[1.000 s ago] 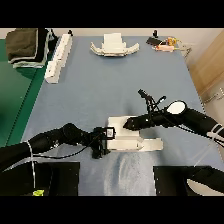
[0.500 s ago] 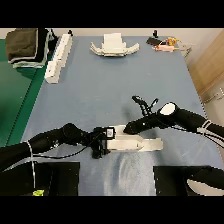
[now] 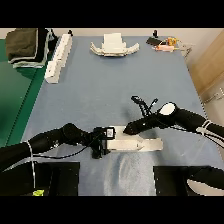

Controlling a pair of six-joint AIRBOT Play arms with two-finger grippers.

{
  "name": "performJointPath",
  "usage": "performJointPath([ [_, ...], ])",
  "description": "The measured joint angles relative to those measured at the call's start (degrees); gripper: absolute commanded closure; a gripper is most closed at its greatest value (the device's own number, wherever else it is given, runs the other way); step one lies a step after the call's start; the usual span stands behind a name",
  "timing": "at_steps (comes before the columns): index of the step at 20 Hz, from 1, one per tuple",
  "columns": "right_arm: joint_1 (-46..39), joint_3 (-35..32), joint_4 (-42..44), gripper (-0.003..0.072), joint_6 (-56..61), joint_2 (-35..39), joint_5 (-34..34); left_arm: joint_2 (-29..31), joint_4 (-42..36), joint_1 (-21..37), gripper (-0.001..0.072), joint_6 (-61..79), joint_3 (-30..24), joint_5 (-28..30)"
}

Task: Fold the box.

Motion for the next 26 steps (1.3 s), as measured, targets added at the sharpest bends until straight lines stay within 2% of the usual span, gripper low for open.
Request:
performJointPath([
  [5, -0.11, 2.21, -0.94, 0.0683, 0.15, 5.4, 2.47, 0.0, -0.02, 0.0, 0.0239, -0.02, 0.0, 0.0],
  [8, -0.15, 3.04, -3.41, 0.0683, 2.25, 11.98, 4.96, 0.0, -0.04, 0.0, 0.0239, -0.04, 0.0, 0.0],
  [12, -0.15, 2.78, -8.87, 0.0683, 4.59, 22.75, 11.65, 0.0, -0.04, 0.0, 0.0239, -0.04, 0.0, 0.0],
  [13, -0.15, 2.19, -10.27, 0.064, 4.35, 25.75, 14.36, 0.0, -0.04, 0.0, 0.0239, -0.04, 0.0, 0.0],
  [14, -0.15, 1.46, -11.61, 0.0423, 4.0, 28.44, 16.57, 0.0, -0.04, 0.0, 0.0239, -0.04, 0.0, -0.02],
  [15, -0.15, 0.61, -13.31, 0.0306, 3.63, 31.01, 18.62, 0.0, -0.04, 0.0, 0.0239, -0.02, 0.0, 0.0],
  [16, -0.13, -0.48, -15.76, 0.0239, 3.23, 33.64, 20.74, 0.0, -0.04, 0.0, 0.0239, -0.04, 0.0, -0.02],
  [17, -0.13, -1.68, -18.45, 0.0133, 3.15, 36.0, 22.21, 0.0, -0.04, 0.0, 0.0239, -0.04, 0.0, 0.0],
  [18, -0.13, -2.82, -21.05, 0.0095, 2.6, 37.81, 23.26, 0.0, -0.04, 0.0, 0.0239, -0.02, 0.0, 0.0],
  [21, -0.07, -6.45, -28.2, 0.0094, -1.7, 40.7, 24.17, 0.0, -0.04, 0.0, 0.0239, -0.04, 0.0, -0.02],
  [22, -0.04, -7.65, -29.62, 0.0072, -3.72, 40.85, 23.61, 0.0, -0.04, 0.0, 0.0239, -0.04, 0.0, 0.0],
  [24, -0.02, -10.23, -31.1, 0.003, -8.81, 40.39, 20.68, 0.0, -0.04, 0.0, 0.0239, -0.02, 0.0, 0.0],
  [26, 0.0, -12.57, -30.82, 0.003, -15.41, 39.04, 16.09, 0.0, -0.04, 0.0, 0.0239, -0.02, 0.0, 0.0],
])
